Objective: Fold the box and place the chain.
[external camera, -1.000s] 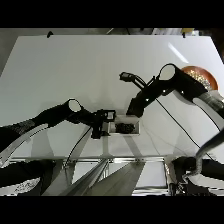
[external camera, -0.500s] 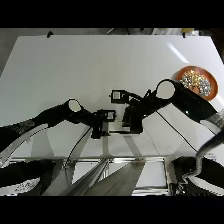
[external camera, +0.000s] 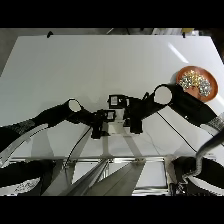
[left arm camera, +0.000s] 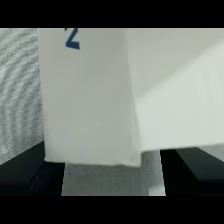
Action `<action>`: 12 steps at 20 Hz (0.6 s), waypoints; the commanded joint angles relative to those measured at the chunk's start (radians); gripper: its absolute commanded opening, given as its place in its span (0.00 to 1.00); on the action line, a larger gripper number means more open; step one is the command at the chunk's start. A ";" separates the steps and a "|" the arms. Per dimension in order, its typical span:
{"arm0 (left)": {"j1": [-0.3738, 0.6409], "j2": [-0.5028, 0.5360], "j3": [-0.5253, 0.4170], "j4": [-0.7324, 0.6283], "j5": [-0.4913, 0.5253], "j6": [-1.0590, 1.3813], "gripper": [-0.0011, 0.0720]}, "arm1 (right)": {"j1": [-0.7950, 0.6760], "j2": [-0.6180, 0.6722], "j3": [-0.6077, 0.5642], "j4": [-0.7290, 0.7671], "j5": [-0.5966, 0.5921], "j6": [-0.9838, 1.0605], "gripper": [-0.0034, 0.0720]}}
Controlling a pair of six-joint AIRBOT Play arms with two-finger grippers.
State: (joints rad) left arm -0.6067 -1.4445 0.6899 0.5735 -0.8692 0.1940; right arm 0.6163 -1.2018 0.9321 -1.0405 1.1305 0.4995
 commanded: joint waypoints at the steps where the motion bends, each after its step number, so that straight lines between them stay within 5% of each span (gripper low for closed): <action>1: 0.000 0.001 0.000 0.000 0.000 0.000 0.45 | 0.002 0.001 -0.013 -0.007 -0.008 0.000 0.44; 12: 0.000 0.001 0.000 0.000 0.001 0.000 0.45 | 0.069 0.002 -0.022 -0.122 -0.028 0.068 0.50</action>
State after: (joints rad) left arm -0.6067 -1.4445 0.6899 0.5735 -0.8688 0.1940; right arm 0.6788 -1.2007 0.9104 -1.1004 1.1286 0.5232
